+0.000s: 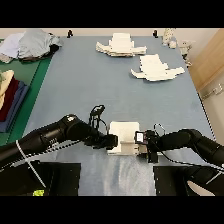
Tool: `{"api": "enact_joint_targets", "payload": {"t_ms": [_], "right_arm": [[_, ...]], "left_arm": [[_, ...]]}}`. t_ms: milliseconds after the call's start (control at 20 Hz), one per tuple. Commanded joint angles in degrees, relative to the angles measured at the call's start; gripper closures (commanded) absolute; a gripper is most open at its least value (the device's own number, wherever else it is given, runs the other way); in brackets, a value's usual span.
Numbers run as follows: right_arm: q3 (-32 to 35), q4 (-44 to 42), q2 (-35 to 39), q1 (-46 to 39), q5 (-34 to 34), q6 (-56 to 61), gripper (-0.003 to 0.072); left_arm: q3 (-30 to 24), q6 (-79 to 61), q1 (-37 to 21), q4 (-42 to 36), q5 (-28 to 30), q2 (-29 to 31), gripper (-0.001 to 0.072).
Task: Fold the box.
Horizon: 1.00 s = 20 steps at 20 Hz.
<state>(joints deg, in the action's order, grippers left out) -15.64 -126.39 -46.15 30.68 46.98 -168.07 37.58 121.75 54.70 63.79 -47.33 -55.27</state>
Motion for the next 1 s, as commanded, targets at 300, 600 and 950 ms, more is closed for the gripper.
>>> {"api": "enact_joint_targets", "payload": {"t_ms": [300,600,950], "right_arm": [[0.0,0.0,0.0,0.0,0.0,0.0,0.0165],[0.0,0.0,0.0,0.0,0.0,0.0,0.0165],[0.0,0.0,0.0,0.0,0.0,0.0,0.0165]], "left_arm": [[9.2,11.7,5.5,11.9,-9.2,-7.4,0.0359],[16.3,14.3,8.3,15.8,-18.7,-15.3,0.0359],[19.3,17.8,8.6,17.7,-22.4,-17.7,0.0358]]}}
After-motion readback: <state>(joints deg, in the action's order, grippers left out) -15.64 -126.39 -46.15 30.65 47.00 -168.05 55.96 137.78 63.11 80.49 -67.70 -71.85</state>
